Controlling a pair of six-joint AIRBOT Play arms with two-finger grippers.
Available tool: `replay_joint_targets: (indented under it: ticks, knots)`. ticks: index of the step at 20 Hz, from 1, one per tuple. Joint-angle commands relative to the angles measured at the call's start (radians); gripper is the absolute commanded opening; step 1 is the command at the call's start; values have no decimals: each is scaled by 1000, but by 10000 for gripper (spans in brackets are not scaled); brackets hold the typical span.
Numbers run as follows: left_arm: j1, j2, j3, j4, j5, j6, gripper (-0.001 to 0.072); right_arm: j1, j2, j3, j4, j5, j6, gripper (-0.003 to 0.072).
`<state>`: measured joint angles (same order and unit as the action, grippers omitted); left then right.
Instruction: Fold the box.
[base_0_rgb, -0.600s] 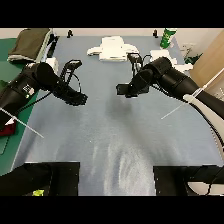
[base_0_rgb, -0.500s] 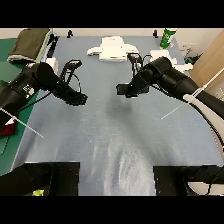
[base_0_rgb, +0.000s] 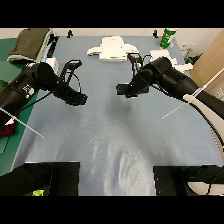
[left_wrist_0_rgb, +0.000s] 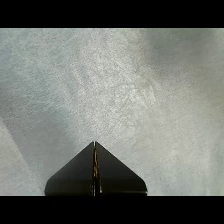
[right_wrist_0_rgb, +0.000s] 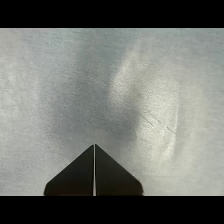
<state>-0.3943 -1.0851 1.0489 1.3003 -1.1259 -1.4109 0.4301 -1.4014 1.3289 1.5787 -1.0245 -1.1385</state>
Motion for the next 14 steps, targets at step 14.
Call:
replay_joint_targets:
  ticks: [14]
  knots:
    - [1,0,-1,-75,201,-2,181,-590,-69,387,97,-128,-91,280]
